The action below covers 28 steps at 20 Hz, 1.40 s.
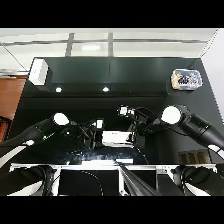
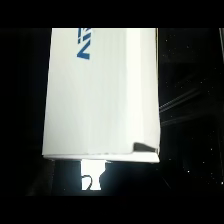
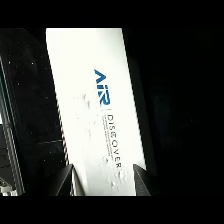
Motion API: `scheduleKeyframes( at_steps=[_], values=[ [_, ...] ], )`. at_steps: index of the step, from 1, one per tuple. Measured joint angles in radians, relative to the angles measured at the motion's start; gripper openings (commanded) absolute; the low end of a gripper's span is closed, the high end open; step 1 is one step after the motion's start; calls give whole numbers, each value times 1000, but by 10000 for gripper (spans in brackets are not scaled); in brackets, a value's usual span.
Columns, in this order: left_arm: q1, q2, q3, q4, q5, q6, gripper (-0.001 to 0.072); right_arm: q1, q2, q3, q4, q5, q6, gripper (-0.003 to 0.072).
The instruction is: Fold the box and place the chain.
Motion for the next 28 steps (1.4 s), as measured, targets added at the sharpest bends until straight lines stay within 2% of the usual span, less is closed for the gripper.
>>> scheduleKeyframes(
  at_steps=[28],
  values=[
    [0, 0, 0, 1, 0, 3, 339, 33, -6, -22, -13, -40, -1, 418]
  ],
)
